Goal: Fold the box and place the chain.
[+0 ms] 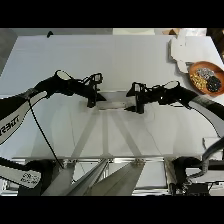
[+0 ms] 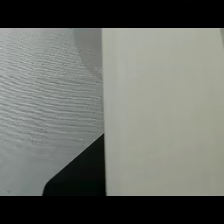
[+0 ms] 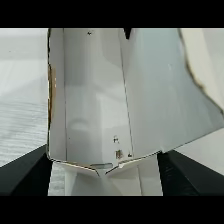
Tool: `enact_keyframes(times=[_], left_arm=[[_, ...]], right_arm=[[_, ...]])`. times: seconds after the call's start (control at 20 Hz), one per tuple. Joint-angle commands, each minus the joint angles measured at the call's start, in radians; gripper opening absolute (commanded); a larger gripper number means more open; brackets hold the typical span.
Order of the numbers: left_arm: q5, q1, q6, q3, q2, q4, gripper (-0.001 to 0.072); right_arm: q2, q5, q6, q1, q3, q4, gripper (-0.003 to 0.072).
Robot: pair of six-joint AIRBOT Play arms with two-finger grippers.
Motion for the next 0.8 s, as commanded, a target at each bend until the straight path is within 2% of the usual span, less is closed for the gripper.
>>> enact_keyframes(times=[0.0,0.2,0.45,0.75], left_arm=[[0.000,0.001,0.000,0.000,0.000,0.000,0.0013],[0.000,0.001,0.000,0.000,0.000,0.000,0.0013],[0.000,0.000,0.000,0.000,0.000,-0.001,0.0013],[0.000,0.000,0.000,0.000,0.000,0.000,0.0013]], right_arm=[[-0.037,0.060,0.011,0.000,0.023,-0.013,0.0689],[-0.054,0.056,0.046,0.000,0.022,-0.071,0.0689],[-0.076,-0.002,0.054,0.021,0.022,-0.051,0.0689],[-0.076,0.020,0.036,0.034,0.021,0.013,0.0689]])
